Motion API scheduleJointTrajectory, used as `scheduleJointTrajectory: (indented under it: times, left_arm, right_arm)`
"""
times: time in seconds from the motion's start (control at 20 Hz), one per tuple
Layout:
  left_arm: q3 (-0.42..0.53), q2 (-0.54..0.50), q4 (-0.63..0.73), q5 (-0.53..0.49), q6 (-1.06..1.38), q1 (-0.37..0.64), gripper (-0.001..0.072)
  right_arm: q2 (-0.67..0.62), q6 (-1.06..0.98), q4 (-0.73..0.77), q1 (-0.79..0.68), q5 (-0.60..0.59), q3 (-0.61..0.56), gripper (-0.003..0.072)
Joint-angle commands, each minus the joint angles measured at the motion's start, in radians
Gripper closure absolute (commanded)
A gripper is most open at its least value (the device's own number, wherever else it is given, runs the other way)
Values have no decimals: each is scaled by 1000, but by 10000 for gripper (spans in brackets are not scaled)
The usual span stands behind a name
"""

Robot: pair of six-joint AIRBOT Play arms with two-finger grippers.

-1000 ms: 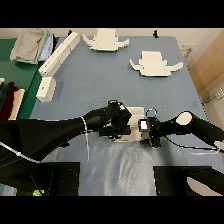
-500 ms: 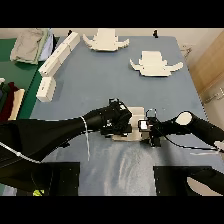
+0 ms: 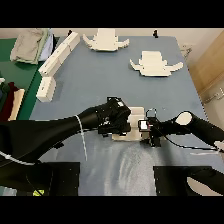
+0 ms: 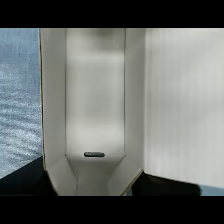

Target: Fold the box.

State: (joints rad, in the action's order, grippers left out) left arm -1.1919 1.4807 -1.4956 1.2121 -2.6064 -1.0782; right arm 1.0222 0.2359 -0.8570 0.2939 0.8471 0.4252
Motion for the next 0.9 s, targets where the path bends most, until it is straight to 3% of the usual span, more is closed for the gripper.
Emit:
scheduleJointTrajectory:
  times: [0.0,0.35,0.4,0.5,0.7,0.85]
  left_arm:
    - [-19,-58,3,29,30,21,214]
    - [-11,-225,111,81,236,132,216]
    - [1,-242,140,103,294,165,276]
    - [53,-266,203,127,534,244,692]
    - [233,-293,344,130,1211,425,699]
    - [392,-333,483,39,1677,547,697]
  right_arm:
    - [1,0,0,0,1,-1,178]
    - [1,0,0,0,1,-1,178]
    - [1,0,0,0,1,0,178]
    - [1,0,0,0,1,0,178]
    - [1,0,0,0,1,0,178]
    - [1,0,0,0,1,0,178]
